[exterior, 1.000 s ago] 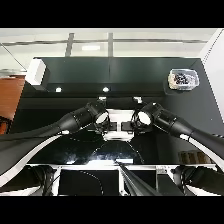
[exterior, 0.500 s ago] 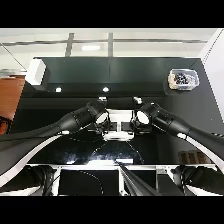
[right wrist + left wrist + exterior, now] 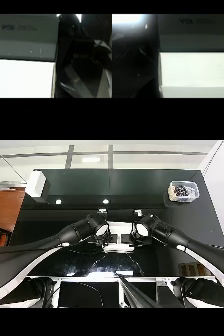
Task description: Fold the box and place the chain.
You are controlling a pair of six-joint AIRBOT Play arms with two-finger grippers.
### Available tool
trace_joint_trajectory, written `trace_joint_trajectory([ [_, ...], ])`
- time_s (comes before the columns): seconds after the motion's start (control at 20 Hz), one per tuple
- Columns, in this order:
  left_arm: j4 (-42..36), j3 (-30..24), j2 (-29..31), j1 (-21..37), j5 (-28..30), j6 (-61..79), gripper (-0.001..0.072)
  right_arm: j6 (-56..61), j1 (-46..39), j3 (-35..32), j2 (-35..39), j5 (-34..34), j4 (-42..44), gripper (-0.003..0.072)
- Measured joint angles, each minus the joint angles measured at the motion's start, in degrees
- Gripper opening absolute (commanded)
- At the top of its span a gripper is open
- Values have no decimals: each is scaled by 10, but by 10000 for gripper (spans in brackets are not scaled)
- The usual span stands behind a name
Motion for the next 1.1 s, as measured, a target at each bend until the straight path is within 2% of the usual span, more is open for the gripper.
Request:
trace_joint_trajectory([
  [0.1, 0, 0, 0, 0, 0, 0, 30, 1, 0, 0, 0, 0, 0, 56],
  [0.15, 0, 0, 0, 0, 0, 0, 30, 1, 0, 0, 0, -1, 0, 99],
  [0.25, 1, 0, 0, 0, -2, 0, 29, 2, 0, 0, 0, -2, 3, 99],
  [0.35, 1, 0, 0, 0, -2, -1, 29, 3, 0, 0, 0, -3, 4, 181],
  [0.6, 1, 0, 0, 0, -2, -1, 29, 3, 0, 0, 0, -5, 7, 181],
  [0.65, 1, 0, 0, 0, -2, -1, 29, 3, 0, 0, 0, -5, 7, 278],
  [0.7, 1, 0, 0, 0, -2, -1, 30, 3, 0, 0, 0, -5, 9, 334],
  [0.95, 1, 0, 0, 0, -1, -1, 29, 3, 0, 5, 0, -5, 10, 311],
  [1.0, 0, 0, 0, 0, -1, -1, 29, 3, 0, 6, 0, -5, 10, 198],
  [1.1, 1, 0, 0, 0, -1, -1, 29, 3, 0, 8, 0, -4, 9, 74],
])
